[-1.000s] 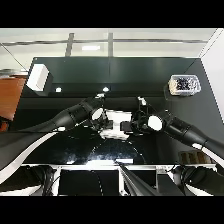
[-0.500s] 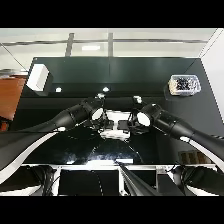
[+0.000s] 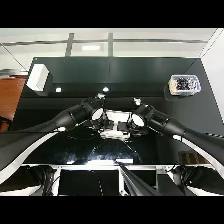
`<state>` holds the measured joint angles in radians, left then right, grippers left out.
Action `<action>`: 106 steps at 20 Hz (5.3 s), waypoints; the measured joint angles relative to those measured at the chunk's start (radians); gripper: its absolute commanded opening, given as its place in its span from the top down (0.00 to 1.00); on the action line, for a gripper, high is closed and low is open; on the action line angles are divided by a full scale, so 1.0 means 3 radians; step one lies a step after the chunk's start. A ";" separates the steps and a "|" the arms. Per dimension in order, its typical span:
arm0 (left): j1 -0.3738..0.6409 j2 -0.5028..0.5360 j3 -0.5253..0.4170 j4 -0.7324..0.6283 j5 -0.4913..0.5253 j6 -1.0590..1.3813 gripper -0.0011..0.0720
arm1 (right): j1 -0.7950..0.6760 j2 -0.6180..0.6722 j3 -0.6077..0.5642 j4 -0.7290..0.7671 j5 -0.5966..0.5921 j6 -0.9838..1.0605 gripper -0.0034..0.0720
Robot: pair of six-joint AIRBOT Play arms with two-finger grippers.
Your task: Fold the box and place the chain.
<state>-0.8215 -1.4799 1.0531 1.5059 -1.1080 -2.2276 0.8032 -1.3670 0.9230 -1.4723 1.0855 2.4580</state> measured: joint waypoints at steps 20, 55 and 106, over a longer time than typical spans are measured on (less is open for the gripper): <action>0.0000 0.0000 0.0001 0.0003 0.0010 0.0001 0.94 | 0.0001 -0.0067 0.0003 -0.0014 -0.0085 0.0198 0.92; -0.0001 0.0000 0.0000 -0.0013 -0.0032 -0.0005 0.94 | -0.1280 0.1027 0.0407 -0.0928 0.0805 -0.1605 0.00; 0.0001 0.0000 0.0000 -0.0013 0.0000 0.0003 0.94 | -0.3218 0.1203 0.2399 0.0670 0.0071 -0.3154 0.93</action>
<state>-0.8211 -1.4799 1.0531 1.5021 -1.1080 -2.2269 -0.1623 -1.0061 1.6428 -1.2713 1.1069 1.5120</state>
